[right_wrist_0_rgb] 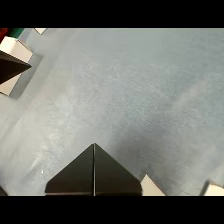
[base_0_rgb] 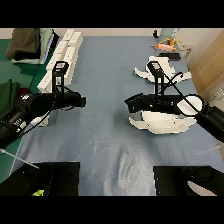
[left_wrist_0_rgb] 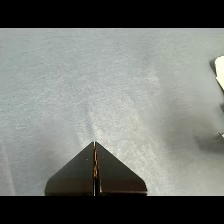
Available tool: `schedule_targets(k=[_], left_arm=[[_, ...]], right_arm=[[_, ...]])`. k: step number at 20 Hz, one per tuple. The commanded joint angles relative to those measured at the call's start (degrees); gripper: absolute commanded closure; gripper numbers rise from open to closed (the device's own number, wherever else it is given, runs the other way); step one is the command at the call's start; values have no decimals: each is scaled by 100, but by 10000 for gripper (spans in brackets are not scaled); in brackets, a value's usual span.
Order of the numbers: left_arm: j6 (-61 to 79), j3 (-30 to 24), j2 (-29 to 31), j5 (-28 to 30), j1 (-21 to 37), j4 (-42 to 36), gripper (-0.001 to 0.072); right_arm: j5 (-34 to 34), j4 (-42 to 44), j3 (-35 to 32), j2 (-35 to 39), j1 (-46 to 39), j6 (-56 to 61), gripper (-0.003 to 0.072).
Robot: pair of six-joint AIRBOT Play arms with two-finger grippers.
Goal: Fold the box.
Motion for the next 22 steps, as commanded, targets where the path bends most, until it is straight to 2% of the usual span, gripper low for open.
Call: schedule_targets(k=[1, 4, 8, 9, 10, 11, 15, 16, 17, 19, 20, 21, 22], left_arm=[[0, 2, -4, 2, 2, 0, 694], [0, 2, -4, 37, 2, -31, 695], [0, 2, -4, 83, -4, -90, 695], [-2, 2, -4, 160, -2, -87, 694], [-26, 4, -4, 177, -2, -87, 694], [-136, 13, -4, 188, 0, -90, 694], [-457, 20, -4, 50, 2, -90, 693], [-457, 20, -4, -7, 4, -90, 693], [-457, 20, -4, -46, 4, -90, 692], [-457, 20, -4, -125, 4, -131, 691], [-457, 20, -4, -160, 2, -184, 656], [-479, 20, -4, -177, -2, -240, 373], [-490, 20, -4, -181, 0, -337, 202]], right_arm=[[-280, 94, 0, -7, -2, -7, 685], [-267, 282, 0, -9, -2, 219, 685], [-116, 798, 0, -192, -2, 1250, 684], [-66, 802, 9, -267, -7, 1355, 658], [46, 662, 57, -348, -125, 1368, 516], [393, 413, 203, -439, -420, 1661, 451], [2726, -1537, 1266, -879, -2282, 2507, 451], [3305, -1991, 1563, -1010, -2791, 2505, 426], [3748, -2374, 1805, -1141, -3222, 2505, 364], [4376, -2918, 2149, -1425, -3974, 2339, 363], [4542, -2979, 2223, -1593, -4288, 2090, 362], [4621, -2975, 2240, -1784, -4548, 1823, 362], [4673, -2981, 2240, -1980, -4721, 1567, 362]])
